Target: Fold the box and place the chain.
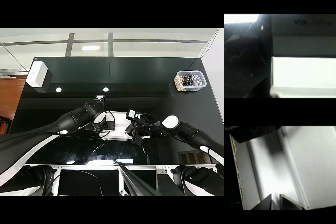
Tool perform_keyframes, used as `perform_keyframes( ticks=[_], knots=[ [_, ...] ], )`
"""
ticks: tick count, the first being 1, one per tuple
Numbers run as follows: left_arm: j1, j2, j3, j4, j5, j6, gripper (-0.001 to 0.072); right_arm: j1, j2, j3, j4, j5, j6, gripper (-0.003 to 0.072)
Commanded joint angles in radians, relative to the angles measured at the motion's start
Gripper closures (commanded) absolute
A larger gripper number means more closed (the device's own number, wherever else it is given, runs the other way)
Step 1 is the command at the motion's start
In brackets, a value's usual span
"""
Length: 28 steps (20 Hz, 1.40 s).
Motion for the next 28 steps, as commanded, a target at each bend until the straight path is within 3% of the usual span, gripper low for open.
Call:
perform_keyframes(
  ticks=[1, 4, 6, 9, 13, 18, 22, 28],
  knots=[
    [0.001, 0.000, 0.000, 0.000, 0.000, 0.000, 0.0685, -0.010, 0.013, 0.001, -0.049, -0.002, 0.090, 0.0687],
    [0.001, 0.000, 0.000, 0.000, 0.002, 0.000, 0.0685, -0.124, 0.109, 0.019, -0.293, 0.032, 0.472, 0.0678],
    [0.001, 0.000, 0.000, 0.000, -0.002, 0.000, 0.0685, -0.275, 0.189, 0.044, -0.408, 0.161, 0.692, 0.0679],
    [0.001, 0.000, 0.000, 0.000, -0.005, 0.000, 0.0685, -0.534, 0.244, 0.037, -0.432, 0.231, 0.985, 0.0679],
    [0.001, 0.000, 0.000, 0.000, -0.005, 0.000, 0.0685, -0.669, 0.183, -0.042, -0.384, 0.228, 1.146, 0.0678],
    [0.001, 0.000, 0.000, 0.000, -0.005, 0.000, 0.0684, -0.600, 0.033, -0.068, -0.214, 0.363, 1.085, 0.0678],
    [0.001, 0.000, 0.000, 0.000, -0.005, 0.000, 0.0685, -0.469, -0.070, -0.067, -0.118, 0.381, 1.018, 0.0678],
    [0.001, 0.000, 0.000, 0.000, -0.005, 0.000, 0.0685, -0.417, -0.079, 0.005, -0.015, 0.439, 0.866, 0.0676]
  ],
)
